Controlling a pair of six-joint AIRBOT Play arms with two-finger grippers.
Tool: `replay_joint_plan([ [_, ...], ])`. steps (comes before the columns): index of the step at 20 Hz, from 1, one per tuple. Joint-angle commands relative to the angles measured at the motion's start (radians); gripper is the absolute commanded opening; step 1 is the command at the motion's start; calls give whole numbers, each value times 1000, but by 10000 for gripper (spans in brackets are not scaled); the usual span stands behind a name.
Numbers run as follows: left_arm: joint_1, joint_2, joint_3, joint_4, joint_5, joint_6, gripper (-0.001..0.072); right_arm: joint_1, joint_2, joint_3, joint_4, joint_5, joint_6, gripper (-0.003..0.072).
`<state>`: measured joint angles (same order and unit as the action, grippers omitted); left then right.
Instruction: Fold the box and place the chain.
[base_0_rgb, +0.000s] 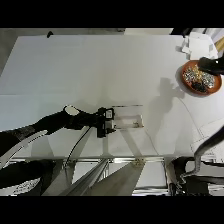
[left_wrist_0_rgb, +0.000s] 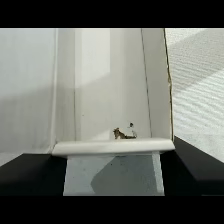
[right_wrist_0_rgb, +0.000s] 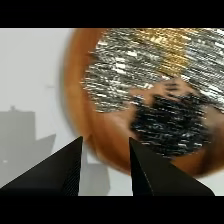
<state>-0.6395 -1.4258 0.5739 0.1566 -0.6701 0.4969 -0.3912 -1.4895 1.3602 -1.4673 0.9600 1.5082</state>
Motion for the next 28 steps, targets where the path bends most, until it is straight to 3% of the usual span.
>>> replay_joint_plan([
  [1, 0, 0, 1, 0, 0, 0, 312, -124, -39, 7, 10, 22, -114, 288],
  [13, 0, 0, 1, 0, 0, 0, 312, -132, -178, 8, 13, -10, -286, 289],
  [20, 0, 0, 1, 0, 0, 0, 312, -131, -185, 8, 194, 9, -352, 284],
  [28, 0, 0, 1, 0, 0, 0, 312, -132, -196, 8, 164, 31, -351, 257],
])
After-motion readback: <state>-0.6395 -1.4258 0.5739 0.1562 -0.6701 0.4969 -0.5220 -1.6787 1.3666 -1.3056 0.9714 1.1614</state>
